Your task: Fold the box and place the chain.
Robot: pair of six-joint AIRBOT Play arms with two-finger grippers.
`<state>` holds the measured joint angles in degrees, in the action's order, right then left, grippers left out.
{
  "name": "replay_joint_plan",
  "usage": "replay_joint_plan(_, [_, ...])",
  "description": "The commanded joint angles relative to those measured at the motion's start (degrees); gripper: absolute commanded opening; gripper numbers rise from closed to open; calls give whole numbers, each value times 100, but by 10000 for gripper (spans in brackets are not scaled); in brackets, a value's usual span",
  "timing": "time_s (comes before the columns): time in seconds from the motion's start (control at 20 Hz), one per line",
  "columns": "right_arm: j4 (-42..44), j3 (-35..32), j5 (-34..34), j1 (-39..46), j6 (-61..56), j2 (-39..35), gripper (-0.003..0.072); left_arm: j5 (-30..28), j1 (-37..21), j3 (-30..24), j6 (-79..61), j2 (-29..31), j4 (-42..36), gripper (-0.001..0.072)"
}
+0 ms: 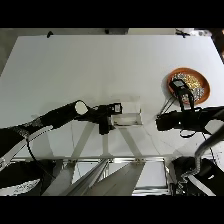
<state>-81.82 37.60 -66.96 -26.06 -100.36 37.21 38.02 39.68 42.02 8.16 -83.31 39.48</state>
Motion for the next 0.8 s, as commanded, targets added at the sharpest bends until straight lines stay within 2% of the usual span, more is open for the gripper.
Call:
replay_joint_plan(0.0, [481, -83, 595, -7, 35, 9, 5, -2, 4, -2, 0, -4, 0, 135])
replay_joint_plan(0.3, [883, -83, 1154, -63, 179, 269, 5, -2, 4, -2, 0, -4, 0, 135])
replay_joint_plan(0.75, [1180, -83, 2542, -1414, 74, 1119, 5, -2, 4, -2, 0, -4, 2, 135])
